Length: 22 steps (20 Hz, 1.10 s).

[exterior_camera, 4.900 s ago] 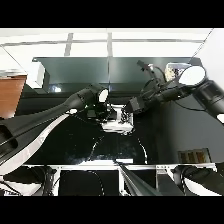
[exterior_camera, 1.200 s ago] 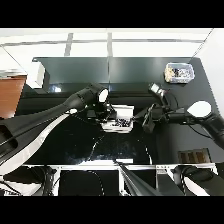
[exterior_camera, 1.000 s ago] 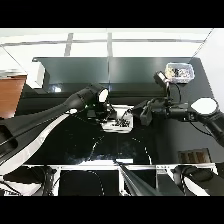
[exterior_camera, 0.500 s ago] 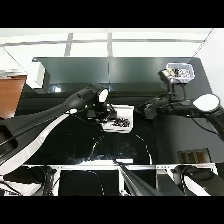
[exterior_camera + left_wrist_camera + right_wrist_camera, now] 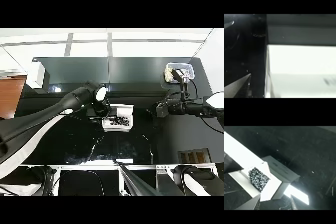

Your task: Fold the box and place the chain.

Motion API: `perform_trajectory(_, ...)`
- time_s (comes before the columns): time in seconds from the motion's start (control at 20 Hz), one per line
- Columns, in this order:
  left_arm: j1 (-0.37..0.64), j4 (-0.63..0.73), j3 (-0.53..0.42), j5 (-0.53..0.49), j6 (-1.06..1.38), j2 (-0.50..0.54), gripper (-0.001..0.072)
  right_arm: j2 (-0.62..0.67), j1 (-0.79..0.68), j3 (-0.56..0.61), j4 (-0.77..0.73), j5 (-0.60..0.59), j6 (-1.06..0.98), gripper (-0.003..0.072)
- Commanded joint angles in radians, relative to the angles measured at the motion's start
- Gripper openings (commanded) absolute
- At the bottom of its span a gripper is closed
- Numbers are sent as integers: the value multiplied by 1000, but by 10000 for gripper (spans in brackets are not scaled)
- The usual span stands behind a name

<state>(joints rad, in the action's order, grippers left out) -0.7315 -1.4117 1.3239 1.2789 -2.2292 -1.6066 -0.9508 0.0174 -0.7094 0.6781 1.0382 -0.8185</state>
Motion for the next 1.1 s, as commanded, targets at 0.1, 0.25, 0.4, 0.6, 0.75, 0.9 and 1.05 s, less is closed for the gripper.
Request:
perform_trajectory(0.1,-11,-187,-31,76,203,224,631,1,-5,-1,15,17,-1,424)
perform_trajectory(0.25,116,-301,-193,97,303,388,628,1,-5,-1,15,16,-1,425)
perform_trajectory(0.4,425,-85,-396,-39,373,455,627,1,-5,-1,14,16,-1,425)
perform_trajectory(0.6,737,725,-584,-139,1312,400,626,1,-5,-1,14,9,-2,424)
perform_trajectory(0.75,745,841,-604,-26,1955,321,669,1,-5,-1,14,-16,-40,425)
perform_trajectory(0.9,679,844,-603,-79,2257,264,720,1,-5,-1,14,-18,-50,425)
perform_trajectory(1.05,605,842,-595,-142,2476,258,720,1,-5,-1,14,-19,-53,425)
